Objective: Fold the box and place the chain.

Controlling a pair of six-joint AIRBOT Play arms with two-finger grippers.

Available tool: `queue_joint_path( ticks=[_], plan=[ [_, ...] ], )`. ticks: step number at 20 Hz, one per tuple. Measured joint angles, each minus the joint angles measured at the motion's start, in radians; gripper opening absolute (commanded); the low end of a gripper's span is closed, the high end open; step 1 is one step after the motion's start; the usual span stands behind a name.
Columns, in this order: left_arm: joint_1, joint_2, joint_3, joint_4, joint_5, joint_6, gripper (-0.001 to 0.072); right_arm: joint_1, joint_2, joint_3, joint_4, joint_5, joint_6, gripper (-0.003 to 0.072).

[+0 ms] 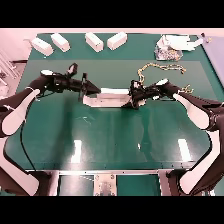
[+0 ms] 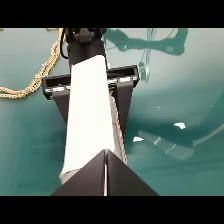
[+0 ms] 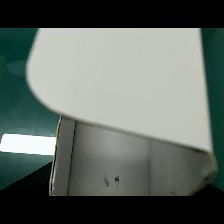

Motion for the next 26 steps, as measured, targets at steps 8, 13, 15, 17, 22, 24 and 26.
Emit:
queue_joint_path(
  ticks=[8,13,15,17,22,24,26],
  plan=[
    [-0.023,0.014,-0.057,0.017,0.07,0.057,0.0013,0.0,0.0,0.0,0.0,0.0,0.0,0.0586],
    [-0.024,0.071,-0.063,0.106,0.063,0.04,0.0013,0.0,0.0,0.0,0.0,0.0,0.0,0.0586],
    [-0.024,0.093,-0.064,0.149,0.074,0.022,0.0014,0.0,0.0,0.0,0.0,0.0,0.0,0.0586],
    [-0.024,0.103,-0.067,0.18,0.082,0.003,0.0014,0.0,0.0,0.0,0.0,0.0,0.0,0.0586],
    [-0.034,0.085,-0.089,0.15,0.136,0.016,0.0016,0.0,0.0,0.0,0.0,0.0,0.0,0.0586],
    [-0.04,0.072,-0.092,0.102,0.176,0.049,0.0016,0.0,0.0,0.0,0.0,0.0,0.0,0.0586],
    [-0.043,0.061,-0.094,0.03,0.22,0.099,0.0016,0.0,0.0,0.0,0.0,0.0,0.0,0.0586]
  ],
)
